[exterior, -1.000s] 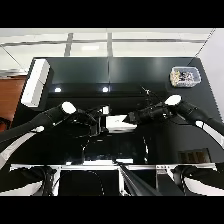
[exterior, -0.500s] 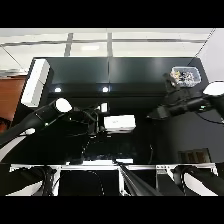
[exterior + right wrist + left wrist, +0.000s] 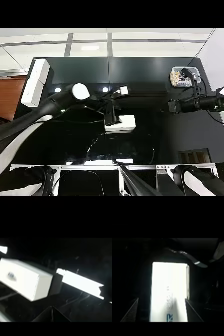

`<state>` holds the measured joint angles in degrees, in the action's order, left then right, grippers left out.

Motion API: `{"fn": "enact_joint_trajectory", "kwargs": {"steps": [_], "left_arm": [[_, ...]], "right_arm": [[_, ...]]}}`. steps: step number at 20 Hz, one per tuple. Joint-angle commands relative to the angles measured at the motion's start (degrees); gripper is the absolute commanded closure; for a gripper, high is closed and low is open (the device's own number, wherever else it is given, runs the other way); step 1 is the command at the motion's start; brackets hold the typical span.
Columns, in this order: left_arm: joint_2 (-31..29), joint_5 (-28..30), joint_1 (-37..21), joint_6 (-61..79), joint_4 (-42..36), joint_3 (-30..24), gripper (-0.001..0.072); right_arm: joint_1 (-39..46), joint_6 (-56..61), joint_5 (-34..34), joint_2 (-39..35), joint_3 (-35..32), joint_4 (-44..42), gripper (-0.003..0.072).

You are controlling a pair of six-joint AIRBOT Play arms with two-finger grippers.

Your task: Fold the box and place the chain.

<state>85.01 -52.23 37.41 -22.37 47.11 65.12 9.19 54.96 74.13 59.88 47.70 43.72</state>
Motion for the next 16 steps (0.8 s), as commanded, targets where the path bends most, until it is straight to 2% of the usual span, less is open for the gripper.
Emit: {"fn": "enact_joint_trajectory", "kwargs": {"steps": [1, 9, 16], "left_arm": [[6.67, -1.55, 1.64, -4.17, -0.02, 4.24, -0.0005], [7.04, -9.79, 2.01, -5.14, 0.5, 5.11, -0.0005], [7.06, -9.77, 5.6, -7.93, 11.54, 7.08, -0.0006]], "right_arm": [[0.28, 0.31, -2.78, -0.13, 0.04, 0.04, 0.0668], [0.28, -0.09, -4.61, -0.13, 0.04, 0.04, 0.0668], [0.28, -0.07, -4.92, -0.13, 0.04, 0.07, 0.0668]]}}
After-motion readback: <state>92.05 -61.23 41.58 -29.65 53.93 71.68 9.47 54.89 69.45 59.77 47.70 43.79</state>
